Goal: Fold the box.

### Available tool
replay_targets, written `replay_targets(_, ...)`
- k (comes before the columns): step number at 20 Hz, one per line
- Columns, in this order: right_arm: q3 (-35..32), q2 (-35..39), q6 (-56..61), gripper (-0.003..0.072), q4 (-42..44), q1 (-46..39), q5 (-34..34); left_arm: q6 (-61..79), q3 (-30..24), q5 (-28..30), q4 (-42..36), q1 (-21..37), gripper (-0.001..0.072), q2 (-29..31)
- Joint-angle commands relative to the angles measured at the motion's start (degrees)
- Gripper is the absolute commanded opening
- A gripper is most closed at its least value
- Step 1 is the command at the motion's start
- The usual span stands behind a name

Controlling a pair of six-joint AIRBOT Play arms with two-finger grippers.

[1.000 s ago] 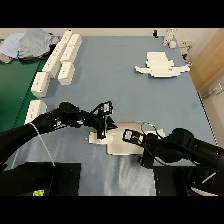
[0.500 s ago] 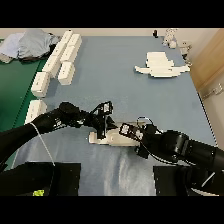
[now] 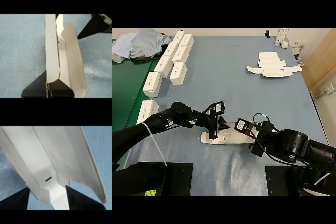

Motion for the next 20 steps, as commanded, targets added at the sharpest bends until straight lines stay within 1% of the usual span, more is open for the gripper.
replay_targets(1, 0.0, 0.3, 0.2, 0.0677, -0.3, -0.8, -0.7, 0.0, 0.0, 0.0, 0.0, 0.0, 0.0012, 0.0)
replay_targets(2, 0.0, 0.3, -1.0, 0.0677, 0.2, -2.5, 0.3, 0.0, 0.0, 0.0, 0.0, 0.0, 0.0012, 0.0)
replay_targets(3, 0.0, 0.3, -5.1, 0.0677, 2.4, -4.7, 1.5, 0.0, 0.0, 0.0, 0.0, 0.0, 0.0012, 0.0)
replay_targets(4, 0.0, 0.3, -11.5, 0.0678, 6.2, -7.7, 2.6, 0.0, 0.0, 0.0, 0.0, 0.0, 0.0013, 0.0)
replay_targets(6, 0.0, 0.3, -26.7, 0.0678, 16.7, -15.0, 3.8, 0.0, 0.0, 0.0, 0.0, 0.0, 0.0013, 0.0)
replay_targets(9, 0.0, 0.3, -48.6, 0.0677, 32.1, -26.0, 3.7, 0.0, 0.0, 0.0, 0.0, -0.1, 0.0013, 0.0)
replay_targets(11, 0.0, 0.3, -58.0, 0.0677, 37.4, -30.9, 3.7, 0.0, 0.0, 0.0, 0.0, -0.1, 0.0012, 0.0)
replay_targets(13, 0.0, -0.8, -63.0, 0.0677, 40.5, -33.8, 3.3, 0.0, 0.0, 0.0, 0.0, -0.1, 0.0012, 0.0)
replay_targets(16, 0.0, -4.8, -69.2, 0.0677, 44.5, -35.3, 1.8, 0.0, 0.0, 0.0, 0.0, -0.1, 0.0012, 0.0)
replay_targets(20, -0.4, -9.5, -71.9, 0.0677, 48.0, -35.3, 1.8, 0.0, 0.0, 0.0, 0.0, -0.1, 0.0013, 0.0)
